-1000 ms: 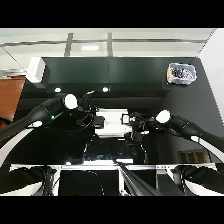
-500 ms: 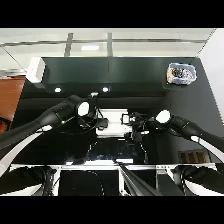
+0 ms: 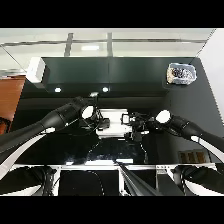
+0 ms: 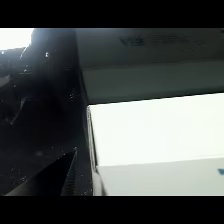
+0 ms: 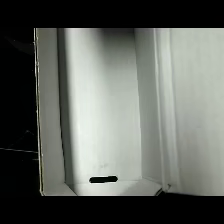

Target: Fold the box and place the chain.

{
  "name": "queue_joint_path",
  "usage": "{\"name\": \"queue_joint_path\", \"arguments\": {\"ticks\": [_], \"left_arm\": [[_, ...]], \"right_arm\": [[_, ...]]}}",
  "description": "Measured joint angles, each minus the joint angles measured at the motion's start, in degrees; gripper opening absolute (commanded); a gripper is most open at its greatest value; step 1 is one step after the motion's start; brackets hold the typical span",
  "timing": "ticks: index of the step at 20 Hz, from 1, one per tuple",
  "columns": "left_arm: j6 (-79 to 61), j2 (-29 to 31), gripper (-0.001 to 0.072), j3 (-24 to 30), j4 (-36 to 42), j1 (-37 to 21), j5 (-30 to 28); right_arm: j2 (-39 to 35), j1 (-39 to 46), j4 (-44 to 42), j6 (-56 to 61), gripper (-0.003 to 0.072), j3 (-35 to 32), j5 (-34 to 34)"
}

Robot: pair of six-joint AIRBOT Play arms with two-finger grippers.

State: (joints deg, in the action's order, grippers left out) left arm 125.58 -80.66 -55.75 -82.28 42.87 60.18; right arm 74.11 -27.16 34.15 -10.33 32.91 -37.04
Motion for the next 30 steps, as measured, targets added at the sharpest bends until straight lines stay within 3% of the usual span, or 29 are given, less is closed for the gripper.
{"name": "queue_joint_path", "arguments": {"ticks": [6,8,10,14,15,16,17,18,30], "left_arm": [[2.8,-0.6,0.0319,0.0,-0.1,0.1,0.2],[3.2,-0.7,0.0099,0.0,-0.1,0.1,0.3],[3.4,-0.8,0.0030,0.0,0.0,0.2,0.3],[3.7,-1.0,0.0025,-0.1,0.3,0.7,0.2],[3.7,-1.0,0.0028,-0.1,0.3,0.8,0.2],[3.8,-1.0,0.0111,-0.1,0.3,0.9,0.2],[3.7,-1.1,0.0334,-0.1,0.3,1.0,0.0],[3.7,-1.2,0.0428,-0.1,0.9,1.1,-0.2],[3.8,-2.3,0.0361,-1.7,-1.5,1.7,2.2]], "right_arm": [[0.0,0.0,0.0,0.0,0.0427,0.0,0.0],[0.0,0.0,0.0,0.0,0.0427,0.0,0.0],[0.0,0.0,0.0,0.0,0.0427,0.0,0.0],[0.0,0.0,0.0,0.0,0.0427,0.0,0.0],[0.0,0.0,0.0,0.0,0.0427,0.0,0.0],[0.0,0.0,0.0,0.0,0.0427,0.0,0.0],[0.0,0.0,0.0,0.0,0.0427,0.0,0.0],[0.0,0.0,0.0,0.1,0.0427,0.0,0.0],[0.0,0.0,0.0,0.0,0.0427,0.0,0.0]]}}
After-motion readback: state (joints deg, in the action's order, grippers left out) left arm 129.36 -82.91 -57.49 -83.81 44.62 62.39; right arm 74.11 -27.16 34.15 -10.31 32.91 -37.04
